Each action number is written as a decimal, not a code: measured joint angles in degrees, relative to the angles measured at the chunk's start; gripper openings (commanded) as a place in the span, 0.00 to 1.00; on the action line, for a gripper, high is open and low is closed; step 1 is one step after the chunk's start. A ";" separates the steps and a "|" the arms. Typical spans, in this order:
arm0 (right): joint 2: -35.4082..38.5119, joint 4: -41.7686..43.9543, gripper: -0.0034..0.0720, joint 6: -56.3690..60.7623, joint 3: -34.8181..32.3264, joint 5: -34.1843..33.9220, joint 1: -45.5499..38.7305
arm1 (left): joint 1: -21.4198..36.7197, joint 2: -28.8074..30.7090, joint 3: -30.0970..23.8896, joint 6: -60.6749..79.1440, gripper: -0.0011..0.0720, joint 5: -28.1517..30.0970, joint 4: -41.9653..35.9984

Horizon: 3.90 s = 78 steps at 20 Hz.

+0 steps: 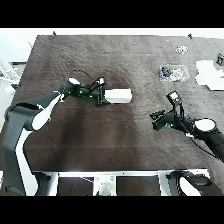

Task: Fold the box and place the chain.

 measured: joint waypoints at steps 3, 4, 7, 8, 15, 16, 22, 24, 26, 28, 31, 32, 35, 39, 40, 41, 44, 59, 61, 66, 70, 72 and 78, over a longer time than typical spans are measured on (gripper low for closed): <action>0.00 0.00 0.05 -0.02 0.00 0.00 0.02 | 0.00 0.00 0.00 0.00 0.88 0.11 0.00; 0.00 0.00 0.05 0.00 0.00 0.00 0.02 | 0.00 0.00 0.00 0.00 0.88 0.11 -0.02; 0.00 0.00 0.05 -0.02 0.00 0.00 0.00 | 0.00 0.00 0.00 0.02 0.88 0.13 0.00; 0.00 0.00 0.05 -0.02 0.00 0.00 0.02 | 0.00 0.00 0.00 0.00 0.88 0.13 0.00; 0.00 0.00 0.05 0.00 0.00 0.00 0.02 | 0.00 0.00 0.00 0.02 0.88 0.15 0.00; 0.00 0.00 0.05 0.00 0.00 0.00 0.02 | 0.00 0.00 0.00 0.00 0.88 0.15 -0.02; 0.00 -0.02 0.05 0.00 0.00 0.00 0.02 | 0.00 0.00 0.00 0.00 0.88 0.15 0.00; 0.00 -0.02 0.05 0.00 0.00 -0.02 0.02 | 0.00 0.00 0.00 0.02 0.88 0.13 0.00; 0.00 -0.02 0.05 0.00 0.00 0.00 0.02 | 0.00 0.00 0.00 0.02 0.88 0.13 -0.02; 0.00 -0.02 0.05 0.00 0.00 -0.02 0.02 | 0.00 0.04 0.00 0.02 0.27 0.28 -0.28; 0.00 -0.02 0.05 0.00 0.00 -0.02 0.02 | 0.02 0.28 -0.02 0.04 0.08 0.61 -0.74; 0.00 -0.02 0.05 0.00 0.00 -0.02 0.02 | 0.02 0.37 -0.02 0.02 0.04 0.59 -0.94; 0.00 -0.02 0.05 0.00 0.00 0.00 0.02 | 0.09 1.05 -0.02 -1.40 0.03 0.35 -1.11; 0.00 -0.02 0.05 0.00 0.00 -0.02 0.02 | 0.87 3.82 -0.04 -5.07 0.03 -0.20 -1.16; 0.00 -0.02 0.05 0.00 0.00 -0.02 0.02 | 1.46 4.98 -0.09 -6.23 0.03 -0.42 -1.16; 0.00 -0.02 0.05 0.00 0.00 -0.02 0.02 | 2.27 6.27 -0.22 -7.48 0.03 -0.61 -1.07; 0.00 -0.02 0.05 0.00 -0.02 -0.02 0.02 | 5.62 10.62 -0.44 -12.15 0.03 -1.46 0.02; 0.00 -0.02 0.05 0.00 0.00 0.00 0.02 | 31.06 25.68 -4.07 -47.63 0.03 21.68 19.04; 0.00 0.00 0.05 0.00 0.00 0.00 0.02 | 33.90 25.66 -6.73 -49.24 0.04 26.01 20.24; 0.00 -0.02 0.05 0.00 0.00 0.00 0.02 | 37.79 22.40 -10.21 -50.73 0.04 32.44 21.24; 0.00 -0.02 0.05 0.00 0.00 0.00 0.00 | 38.58 18.69 -10.80 -50.93 0.04 35.85 21.44; 0.00 -0.02 0.05 0.00 -0.02 -0.02 0.02 | 38.77 16.76 -10.93 -50.47 0.04 36.68 21.42; 0.00 -0.02 0.05 0.00 -0.02 0.00 0.02 | 38.91 14.62 -10.99 -47.56 0.04 40.74 20.92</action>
